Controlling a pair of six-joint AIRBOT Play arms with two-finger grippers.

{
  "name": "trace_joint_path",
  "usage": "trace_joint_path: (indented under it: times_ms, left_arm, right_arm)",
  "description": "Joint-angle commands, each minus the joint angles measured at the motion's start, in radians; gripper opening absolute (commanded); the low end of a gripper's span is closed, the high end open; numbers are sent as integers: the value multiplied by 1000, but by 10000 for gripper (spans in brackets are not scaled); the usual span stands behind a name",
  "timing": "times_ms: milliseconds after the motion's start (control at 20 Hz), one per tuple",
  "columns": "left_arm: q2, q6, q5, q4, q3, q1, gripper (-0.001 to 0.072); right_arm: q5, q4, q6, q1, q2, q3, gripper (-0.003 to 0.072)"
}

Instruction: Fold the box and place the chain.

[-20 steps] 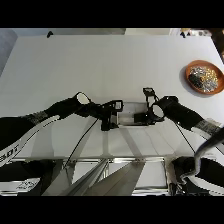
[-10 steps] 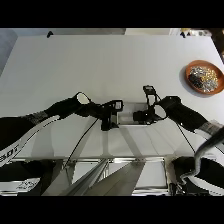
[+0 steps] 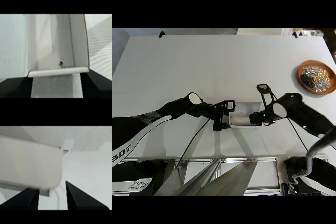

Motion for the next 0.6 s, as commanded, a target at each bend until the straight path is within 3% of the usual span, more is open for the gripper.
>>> trace_joint_path:
  times_ms: [0,100,150,350,550]
  left_arm:
    - [1,0,-2,0,0,0,212]
    - [1,0,-2,0,0,0,212]
    - [1,0,-2,0,0,0,212]
    - [1,0,-2,0,0,0,212]
    - [1,0,-2,0,0,0,212]
  right_arm:
    - [186,-5,-150,-19,63,139,357]
    - [242,-56,-217,-89,74,265,352]
    - [229,-100,-240,-148,73,323,314]
    - [51,-141,-331,-492,4,458,273]
    - [-25,-123,-397,-767,-169,549,264]
